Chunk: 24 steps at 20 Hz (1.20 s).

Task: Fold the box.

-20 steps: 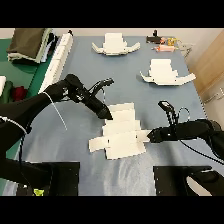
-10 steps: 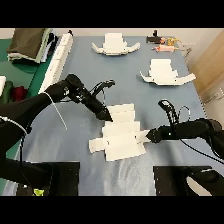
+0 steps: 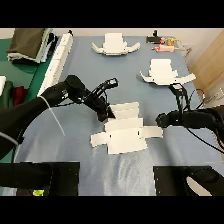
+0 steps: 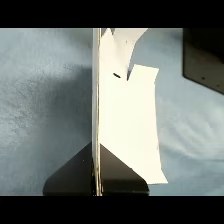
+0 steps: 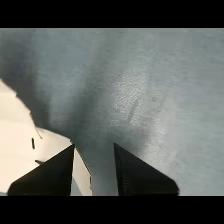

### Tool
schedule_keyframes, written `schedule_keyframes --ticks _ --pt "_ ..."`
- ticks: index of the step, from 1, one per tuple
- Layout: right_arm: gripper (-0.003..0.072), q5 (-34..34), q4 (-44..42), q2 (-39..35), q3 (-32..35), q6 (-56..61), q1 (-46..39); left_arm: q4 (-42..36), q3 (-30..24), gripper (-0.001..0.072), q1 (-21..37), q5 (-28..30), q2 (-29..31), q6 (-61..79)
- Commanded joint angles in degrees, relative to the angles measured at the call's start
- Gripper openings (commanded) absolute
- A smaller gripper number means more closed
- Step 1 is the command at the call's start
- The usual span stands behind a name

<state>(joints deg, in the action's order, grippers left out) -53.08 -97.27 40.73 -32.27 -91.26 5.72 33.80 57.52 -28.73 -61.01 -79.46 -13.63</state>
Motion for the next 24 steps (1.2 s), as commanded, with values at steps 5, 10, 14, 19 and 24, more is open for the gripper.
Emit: schedule_keyframes --ticks 5,10,14,19,24 --pt "0.0385 0.6 3.6 0.0 -1.4 9.0 0.0 -2.7 -18.2 0.0009 -8.2 25.5 16.2 18.5" --pt "0.0384 1.6 3.6 0.0 -0.9 9.4 0.0 -3.8 -22.7 0.001 -14.3 29.6 18.1 20.7" --pt "0.0384 1.6 3.4 0.0 -0.2 9.4 0.0 -3.8 -22.8 0.0011 -15.1 30.4 18.0 20.7" --pt "0.0384 1.6 3.4 0.0 0.3 9.4 0.0 -0.3 -22.8 0.0012 -15.1 29.0 18.0 15.7" --pt "0.0384 1.6 3.4 0.0 0.5 9.4 0.0 2.2 -22.7 0.0013 -15.2 27.9 18.0 7.6"
